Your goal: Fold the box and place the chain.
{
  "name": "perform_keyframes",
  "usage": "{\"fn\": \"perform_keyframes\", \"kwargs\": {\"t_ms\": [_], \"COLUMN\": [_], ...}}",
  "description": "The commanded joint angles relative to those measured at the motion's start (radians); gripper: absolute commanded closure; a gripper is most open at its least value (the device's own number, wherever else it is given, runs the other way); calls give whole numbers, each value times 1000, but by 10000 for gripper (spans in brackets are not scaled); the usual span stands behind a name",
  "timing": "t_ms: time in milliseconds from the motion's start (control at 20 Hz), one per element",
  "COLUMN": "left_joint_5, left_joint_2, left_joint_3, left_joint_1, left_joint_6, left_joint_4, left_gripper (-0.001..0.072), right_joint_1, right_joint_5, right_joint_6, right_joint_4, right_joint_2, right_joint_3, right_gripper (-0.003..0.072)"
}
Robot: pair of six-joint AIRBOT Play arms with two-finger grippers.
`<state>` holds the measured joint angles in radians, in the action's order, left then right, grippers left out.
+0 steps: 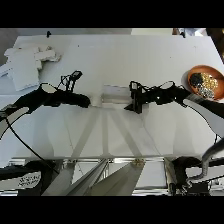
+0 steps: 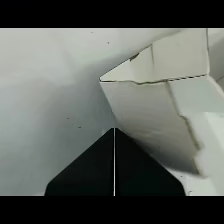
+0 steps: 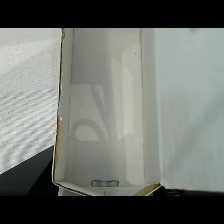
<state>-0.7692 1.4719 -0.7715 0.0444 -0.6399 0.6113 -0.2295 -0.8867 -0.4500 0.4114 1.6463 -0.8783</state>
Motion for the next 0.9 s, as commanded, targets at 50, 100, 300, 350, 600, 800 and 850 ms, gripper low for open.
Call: {"fn": "perform_keyframes", "kwargs": {"t_ms": [50,100,300,350,600,800,850], "left_joint_5": [-28,-29,-31,-31,-16,-38,-54], "left_joint_2": [2,2,2,2,2,2,2], "left_joint_3": [1,1,1,1,1,1,1], "left_joint_1": [27,30,30,30,29,11,-4], "left_joint_6": [-15,-15,-15,-15,-16,-14,-13], "left_joint_4": [-23,-32,-89,-103,-130,-240,-273], "left_gripper": [707,706,697,697,655,537,537], "right_joint_1": [0,0,0,0,0,0,0], "right_joint_5": [0,0,0,0,0,0,0], "right_joint_6": [0,0,0,0,0,0,0], "right_joint_4": [0,0,0,0,0,0,0], "right_joint_2": [0,0,0,0,0,0,0], "right_joint_3": [0,0,0,0,0,0,0], "right_gripper": [220,220,220,220,220,220,220]}}
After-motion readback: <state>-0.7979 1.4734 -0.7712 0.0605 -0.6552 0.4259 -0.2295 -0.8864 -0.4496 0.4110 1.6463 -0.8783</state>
